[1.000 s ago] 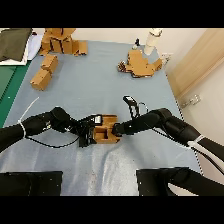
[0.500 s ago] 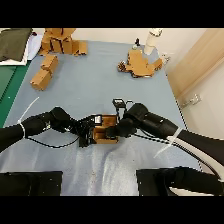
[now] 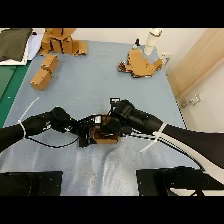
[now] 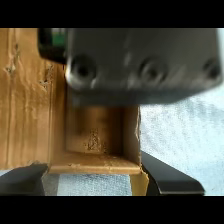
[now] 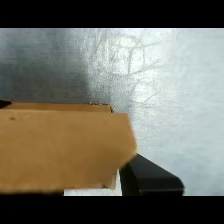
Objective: Fold the box.
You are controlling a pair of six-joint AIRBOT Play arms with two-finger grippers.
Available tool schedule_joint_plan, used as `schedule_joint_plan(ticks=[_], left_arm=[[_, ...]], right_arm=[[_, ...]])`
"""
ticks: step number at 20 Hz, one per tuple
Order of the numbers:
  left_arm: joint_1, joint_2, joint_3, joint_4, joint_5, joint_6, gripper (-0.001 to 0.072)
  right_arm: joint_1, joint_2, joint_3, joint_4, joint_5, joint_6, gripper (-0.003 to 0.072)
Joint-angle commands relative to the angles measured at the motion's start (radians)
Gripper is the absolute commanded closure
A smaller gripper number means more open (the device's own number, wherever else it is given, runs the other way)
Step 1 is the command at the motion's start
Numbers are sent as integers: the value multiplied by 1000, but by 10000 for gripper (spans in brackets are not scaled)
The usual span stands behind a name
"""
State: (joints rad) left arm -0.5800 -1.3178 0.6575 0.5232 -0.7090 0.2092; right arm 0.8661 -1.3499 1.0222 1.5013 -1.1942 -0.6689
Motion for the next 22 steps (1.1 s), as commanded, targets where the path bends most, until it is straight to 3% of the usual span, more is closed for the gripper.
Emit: schedule_joint_plan(ticks=[1,2,4,6,7,8,12,13,14,15,16,22], left_arm=[[0,0,0,0,0,0,255],[0,0,0,0,0,0,254],[0,0,0,0,0,0,255],[0,0,0,0,0,0,255],[0,0,0,0,0,0,255],[0,0,0,0,0,0,255],[0,0,0,0,0,0,254],[0,0,0,0,0,0,255],[0,0,0,0,0,0,255],[0,0,0,0,0,0,255],[0,0,0,0,0,0,254],[0,0,0,0,0,0,254]], right_arm=[[2,-42,22,-2,-39,72,276],[2,-46,21,-3,-47,88,326],[2,-56,21,-3,-61,111,350],[2,-67,21,-3,-61,111,545],[2,-72,21,-2,-61,111,556],[2,-77,21,2,-61,107,640],[2,-80,21,25,-60,66,681],[2,-80,22,25,-61,56,595],[2,-76,22,25,-62,55,361],[2,-67,22,25,-62,54,212],[2,-51,22,26,-62,55,185],[-8,72,22,25,-107,76,185]])
